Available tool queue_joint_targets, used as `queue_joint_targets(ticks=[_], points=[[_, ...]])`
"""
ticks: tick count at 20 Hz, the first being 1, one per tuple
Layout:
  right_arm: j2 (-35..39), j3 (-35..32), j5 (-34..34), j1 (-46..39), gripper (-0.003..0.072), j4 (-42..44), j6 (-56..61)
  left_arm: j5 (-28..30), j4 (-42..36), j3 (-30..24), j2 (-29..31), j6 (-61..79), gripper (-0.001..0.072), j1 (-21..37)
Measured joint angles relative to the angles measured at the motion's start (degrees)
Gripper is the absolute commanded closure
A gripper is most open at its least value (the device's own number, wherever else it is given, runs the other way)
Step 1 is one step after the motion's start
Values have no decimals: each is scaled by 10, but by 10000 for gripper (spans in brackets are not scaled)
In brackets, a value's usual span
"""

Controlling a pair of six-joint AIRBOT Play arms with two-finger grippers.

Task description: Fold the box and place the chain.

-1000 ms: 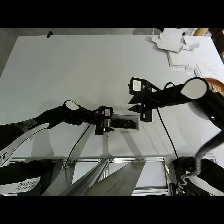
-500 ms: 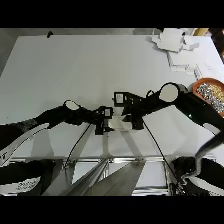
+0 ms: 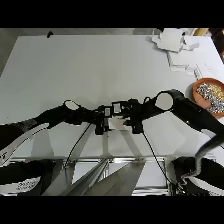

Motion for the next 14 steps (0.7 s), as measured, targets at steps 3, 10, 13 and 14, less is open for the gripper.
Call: queue_joint_targets(ticks=[3, 10, 13, 14], points=[[1, -1, -17, 2, 579, -5, 9, 1, 0, 0, 0, 0, 431, 0], [1, -1, -30, 3, 577, -27, 37, -2, -1, 0, 0, 0, 431, 0], [-5, -2, -23, 3, 573, -21, 41, -2, 0, 0, 0, 1, 431, 0], [-7, -4, -19, 3, 564, -15, 42, -3, 0, 0, 0, 2, 431, 0]])
